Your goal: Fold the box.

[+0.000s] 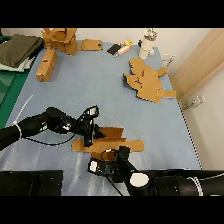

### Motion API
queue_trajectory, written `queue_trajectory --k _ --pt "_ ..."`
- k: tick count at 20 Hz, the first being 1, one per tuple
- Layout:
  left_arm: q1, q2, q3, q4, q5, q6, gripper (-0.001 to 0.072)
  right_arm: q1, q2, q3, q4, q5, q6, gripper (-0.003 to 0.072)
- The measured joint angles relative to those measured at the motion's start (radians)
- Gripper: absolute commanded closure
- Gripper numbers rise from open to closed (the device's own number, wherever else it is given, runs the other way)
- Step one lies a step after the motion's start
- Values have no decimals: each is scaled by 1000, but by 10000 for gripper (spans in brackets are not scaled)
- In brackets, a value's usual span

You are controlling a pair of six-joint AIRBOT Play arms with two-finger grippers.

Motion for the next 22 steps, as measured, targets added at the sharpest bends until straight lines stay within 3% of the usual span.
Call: queue_trajectory --k 6,7,9,10,16,22 --pt "0 0 0 0 0 0 696 0 -1 24 -10 -11 59 281" --pt "0 0 0 0 0 0 696 0 0 24 -14 -12 63 208" --pt "0 0 0 0 0 0 696 -3 -1 24 -29 -12 62 155" --pt "0 0 0 0 0 0 696 -12 -1 23 -35 -6 62 -28" --pt "0 0 0 0 0 0 696 -142 50 -6 55 79 -58 -28" --pt "0 0 0 0 0 0 696 -251 257 -160 102 246 -154 -28"
